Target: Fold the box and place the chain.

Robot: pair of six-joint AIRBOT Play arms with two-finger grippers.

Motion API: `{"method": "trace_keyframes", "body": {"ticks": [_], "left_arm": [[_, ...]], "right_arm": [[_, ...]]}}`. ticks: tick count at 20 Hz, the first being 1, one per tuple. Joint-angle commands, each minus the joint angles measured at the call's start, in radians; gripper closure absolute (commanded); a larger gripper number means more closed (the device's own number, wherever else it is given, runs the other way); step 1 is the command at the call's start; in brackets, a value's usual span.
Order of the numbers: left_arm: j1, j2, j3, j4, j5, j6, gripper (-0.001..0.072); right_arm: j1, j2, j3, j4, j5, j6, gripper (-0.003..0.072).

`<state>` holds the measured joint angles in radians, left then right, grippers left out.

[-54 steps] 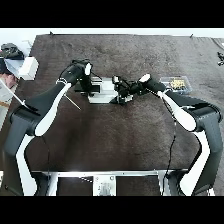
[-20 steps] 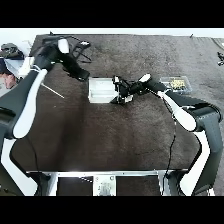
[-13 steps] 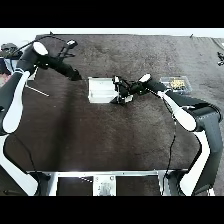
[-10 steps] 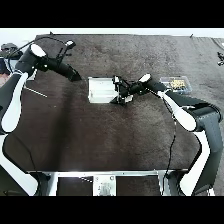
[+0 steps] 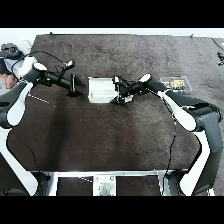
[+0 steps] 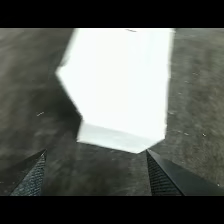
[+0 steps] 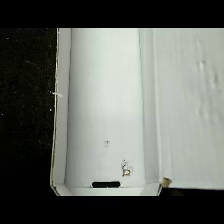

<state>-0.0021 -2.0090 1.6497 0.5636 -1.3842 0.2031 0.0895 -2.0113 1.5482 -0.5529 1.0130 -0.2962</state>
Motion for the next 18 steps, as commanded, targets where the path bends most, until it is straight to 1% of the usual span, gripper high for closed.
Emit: {"method": "trace_keyframes", "body": {"ticks": [1,9,12,18], "left_arm": [[0.003,-0.039,-0.009,-0.057,-0.058,0.198,-0.0011],[0.0,-0.072,-0.01,-0.079,-0.054,0.271,-0.0011],[-0.019,-0.072,-0.01,-0.087,-0.024,0.277,-0.0011],[-0.027,-0.072,-0.01,-0.073,-0.021,0.277,-0.0011]], "right_arm": [[0.0,0.0,0.001,0.0,0.0,0.0,0.0302],[0.0,0.0,0.001,0.0,0.0,0.0,0.0302],[0.0,0.0,0.001,0.0,0.0,0.0,0.0303],[0.0,0.0,0.001,0.0,0.0,0.0,0.0303]]}}
